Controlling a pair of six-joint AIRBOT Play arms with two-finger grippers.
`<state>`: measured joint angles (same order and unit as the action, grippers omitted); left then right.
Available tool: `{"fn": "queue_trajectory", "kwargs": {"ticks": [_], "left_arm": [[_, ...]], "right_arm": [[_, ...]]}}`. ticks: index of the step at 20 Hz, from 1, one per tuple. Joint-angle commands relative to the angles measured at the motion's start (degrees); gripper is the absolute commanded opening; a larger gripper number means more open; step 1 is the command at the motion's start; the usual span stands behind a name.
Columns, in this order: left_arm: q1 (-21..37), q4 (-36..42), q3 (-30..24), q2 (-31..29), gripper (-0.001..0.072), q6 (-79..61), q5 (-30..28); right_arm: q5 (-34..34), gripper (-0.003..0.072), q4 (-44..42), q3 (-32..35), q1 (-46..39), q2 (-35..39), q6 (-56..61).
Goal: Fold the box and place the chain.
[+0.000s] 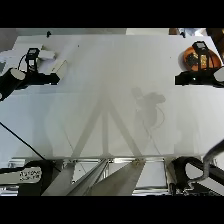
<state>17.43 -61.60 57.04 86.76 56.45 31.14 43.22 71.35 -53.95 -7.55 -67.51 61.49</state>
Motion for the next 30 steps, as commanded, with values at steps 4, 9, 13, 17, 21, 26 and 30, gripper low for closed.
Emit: {"fn": "queue_trajectory", "kwargs": {"ticks": [4, 9, 13, 17, 21, 26, 30], "left_arm": [[0.0, 0.3, -0.1, 3.5, 0.0707, 0.8, 0.7], [0.0, 0.3, -0.1, 1.8, 0.0706, 0.7, 1.9], [0.0, 0.2, -0.1, -1.5, 0.0706, -0.2, 2.1], [0.0, 0.2, -0.1, -6.8, 0.0705, -2.6, 1.5], [0.0, 0.3, -0.1, -13.6, 0.0705, -2.6, -0.5], [0.0, 4.0, -0.1, -22.5, 0.0704, -2.4, -2.7], [0.0, 10.5, -0.1, -27.6, 0.0704, -2.4, -1.7]], "right_arm": [[0.0, 0.0018, 0.0, 0.0, 0.0, 0.0, 0.0], [0.0, 0.0018, 0.0, 0.0, 0.0, 0.0, 0.0], [0.0, 0.0018, 0.0, 0.0, 0.0, 0.0, 0.0], [0.0, 0.0018, 0.0, 0.0, 0.0, 0.0, 0.0], [0.0, 0.0018, 0.0, 0.0, 0.0, 0.0, 0.0], [0.0, 0.0018, 0.0, 0.0, 0.0, 0.0, 0.0], [0.0, 0.0018, 0.0, 0.0, 0.0, 0.0, 0.0]]}}
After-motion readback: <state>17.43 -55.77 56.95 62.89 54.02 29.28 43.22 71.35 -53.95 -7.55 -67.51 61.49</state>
